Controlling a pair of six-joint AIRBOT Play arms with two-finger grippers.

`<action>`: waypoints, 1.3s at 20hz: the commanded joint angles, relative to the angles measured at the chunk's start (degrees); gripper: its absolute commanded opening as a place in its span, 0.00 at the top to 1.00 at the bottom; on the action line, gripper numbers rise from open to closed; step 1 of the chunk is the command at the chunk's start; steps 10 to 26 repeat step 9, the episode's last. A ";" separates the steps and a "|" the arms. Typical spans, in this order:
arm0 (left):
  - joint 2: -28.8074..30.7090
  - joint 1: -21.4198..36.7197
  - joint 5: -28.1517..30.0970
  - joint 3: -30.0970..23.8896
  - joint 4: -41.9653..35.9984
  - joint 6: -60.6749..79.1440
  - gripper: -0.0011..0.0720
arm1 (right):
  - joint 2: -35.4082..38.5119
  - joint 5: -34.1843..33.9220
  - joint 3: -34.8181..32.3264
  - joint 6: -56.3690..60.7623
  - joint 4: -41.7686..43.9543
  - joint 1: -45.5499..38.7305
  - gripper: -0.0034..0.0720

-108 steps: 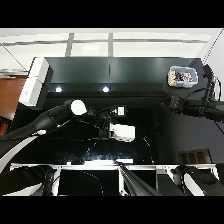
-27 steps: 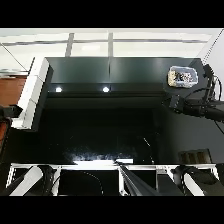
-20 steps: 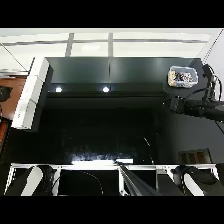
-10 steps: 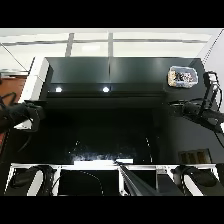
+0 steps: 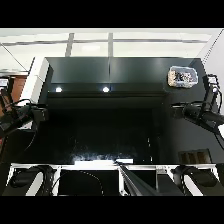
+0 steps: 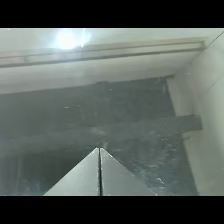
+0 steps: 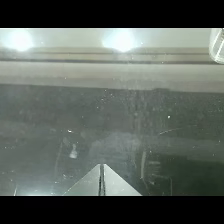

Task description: Fold the box and place the chain.

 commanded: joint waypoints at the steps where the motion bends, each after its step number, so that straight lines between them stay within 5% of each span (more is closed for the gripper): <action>1: -2.34 -0.33 1.90 1.25 1.38 -0.79 0.95 | 0.02 0.37 -0.04 0.15 -0.26 0.04 0.91; 26: -2.32 -0.33 2.36 1.25 0.83 -0.79 0.95 | 0.02 0.37 -0.04 0.15 -0.26 0.04 0.91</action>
